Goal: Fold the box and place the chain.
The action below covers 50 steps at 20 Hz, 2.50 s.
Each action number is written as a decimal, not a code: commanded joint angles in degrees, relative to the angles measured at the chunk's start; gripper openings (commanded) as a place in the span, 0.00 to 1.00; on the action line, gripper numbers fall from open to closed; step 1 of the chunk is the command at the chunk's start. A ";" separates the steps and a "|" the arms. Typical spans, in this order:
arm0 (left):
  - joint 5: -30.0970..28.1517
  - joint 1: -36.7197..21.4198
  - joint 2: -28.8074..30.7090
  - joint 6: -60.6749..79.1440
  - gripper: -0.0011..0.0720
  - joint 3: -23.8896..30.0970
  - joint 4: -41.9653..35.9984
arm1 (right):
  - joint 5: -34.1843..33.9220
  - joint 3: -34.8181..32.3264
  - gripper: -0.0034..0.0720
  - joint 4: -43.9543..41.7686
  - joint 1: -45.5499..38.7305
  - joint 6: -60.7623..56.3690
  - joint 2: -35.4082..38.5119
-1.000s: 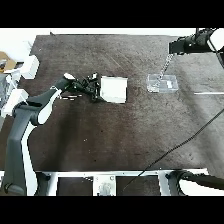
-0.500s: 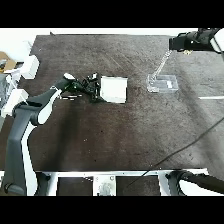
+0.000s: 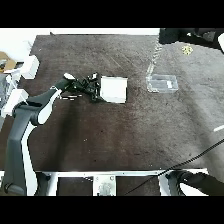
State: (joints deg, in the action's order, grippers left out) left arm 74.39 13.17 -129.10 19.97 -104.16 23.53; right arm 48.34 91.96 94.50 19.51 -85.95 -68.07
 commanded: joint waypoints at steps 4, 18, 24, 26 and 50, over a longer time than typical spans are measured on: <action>0.00 0.00 0.00 0.00 0.49 0.00 0.00 | 0.48 -0.09 0.05 -0.70 8.09 0.46 -1.01; 0.00 0.00 0.00 0.00 0.49 0.00 0.00 | 0.09 -0.55 0.05 -6.93 13.42 0.46 -13.16; 0.00 0.00 0.00 0.00 0.49 0.00 0.00 | -6.27 -9.79 0.05 -8.39 13.40 -1.11 -20.41; 0.00 0.00 0.00 0.00 0.50 0.00 0.00 | -8.48 -12.70 0.05 -8.87 13.40 -2.38 -22.10; 0.00 0.00 0.00 0.00 0.50 0.00 0.00 | -31.74 -33.22 0.41 -18.56 -11.82 -21.68 -22.14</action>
State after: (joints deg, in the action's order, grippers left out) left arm 74.39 13.19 -129.10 19.94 -104.16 23.51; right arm 21.87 56.99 79.79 8.43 -107.24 -85.14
